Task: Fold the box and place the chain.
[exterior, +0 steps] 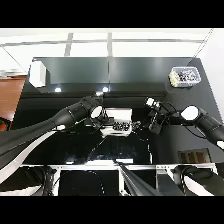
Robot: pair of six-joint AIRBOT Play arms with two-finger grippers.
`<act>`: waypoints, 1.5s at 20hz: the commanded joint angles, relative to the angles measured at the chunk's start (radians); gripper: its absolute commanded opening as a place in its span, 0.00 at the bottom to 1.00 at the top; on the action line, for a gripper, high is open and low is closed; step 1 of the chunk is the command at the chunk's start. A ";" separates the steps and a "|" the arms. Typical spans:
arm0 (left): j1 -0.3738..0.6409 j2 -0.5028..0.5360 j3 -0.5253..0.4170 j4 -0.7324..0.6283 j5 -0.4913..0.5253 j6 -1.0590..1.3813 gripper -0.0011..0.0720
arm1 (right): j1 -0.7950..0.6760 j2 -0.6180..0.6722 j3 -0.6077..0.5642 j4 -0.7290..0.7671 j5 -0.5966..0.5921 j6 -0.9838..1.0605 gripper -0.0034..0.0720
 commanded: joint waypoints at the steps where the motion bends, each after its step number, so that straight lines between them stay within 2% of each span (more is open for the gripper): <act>1: 0.000 0.000 0.000 0.000 0.000 0.000 0.05 | 0.005 -0.027 -0.001 0.026 0.018 -0.122 1.00; 6: 0.000 0.000 0.000 0.000 0.000 0.000 0.05 | 0.009 -0.064 -0.001 0.166 0.069 -0.281 1.00; 10: 0.000 0.000 0.000 0.000 0.000 0.000 0.05 | 0.078 -0.090 -0.001 0.160 0.060 -0.285 1.00; 14: 0.000 0.000 0.000 0.000 0.000 0.000 0.05 | 0.124 -0.110 -0.001 0.160 -0.047 -0.273 1.00; 28: 0.000 0.000 0.000 0.000 0.000 0.000 0.05 | 0.124 -0.124 -0.001 0.152 -0.050 -0.230 1.00; 30: 0.000 0.000 0.000 0.000 0.000 0.000 0.05 | 0.124 -0.126 -0.001 0.152 -0.058 -0.231 0.97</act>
